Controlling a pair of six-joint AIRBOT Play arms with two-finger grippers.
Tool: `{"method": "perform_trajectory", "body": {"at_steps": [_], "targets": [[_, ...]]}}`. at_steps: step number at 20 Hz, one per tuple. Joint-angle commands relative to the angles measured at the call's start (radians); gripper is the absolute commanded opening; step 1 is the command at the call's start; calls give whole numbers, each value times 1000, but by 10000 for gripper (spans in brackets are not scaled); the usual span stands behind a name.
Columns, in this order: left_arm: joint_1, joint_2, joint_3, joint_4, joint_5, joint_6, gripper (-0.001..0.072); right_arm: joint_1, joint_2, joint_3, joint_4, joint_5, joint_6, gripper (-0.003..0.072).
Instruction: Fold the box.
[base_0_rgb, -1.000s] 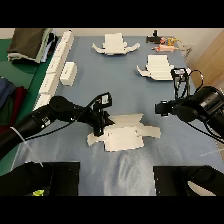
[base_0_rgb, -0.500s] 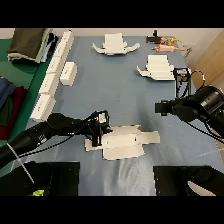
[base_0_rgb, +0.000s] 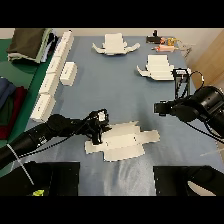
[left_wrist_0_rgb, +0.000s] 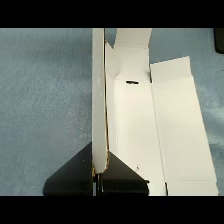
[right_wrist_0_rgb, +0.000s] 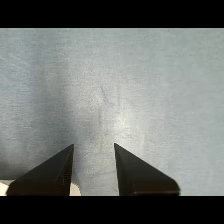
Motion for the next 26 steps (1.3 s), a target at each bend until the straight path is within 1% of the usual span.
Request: {"method": "perform_trajectory", "body": {"at_steps": [1, 10, 13, 18, 20, 23, 25, 26], "targets": [[0, 0, -1, -3, -15, 66, 15, 1, 0, 1, 14, 1, 0, 387], [-1, 0, -1, -1, -114, 94, 15, 1, 0, 1, 26, 2, 1, 387], [-1, -6, -1, -1, -113, 94, 15, 1, 0, 1, 26, 2, 0, 387], [-1, -50, -1, -1, -111, 113, 16, 1, 0, 1, 26, 1, 1, 388], [0, -43, 4, -2, -84, 132, 16, 1, 0, 1, 26, 1, 1, 387], [0, -8, 23, -2, 7, 161, 16, 1, 0, 1, 26, 1, 1, 387], [0, 13, 26, -2, -1, 161, 16, 1, 0, 1, 26, 1, 1, 387], [0, 13, 26, -2, -31, 161, 16, 1, 0, 1, 26, 2, 1, 387]]}}
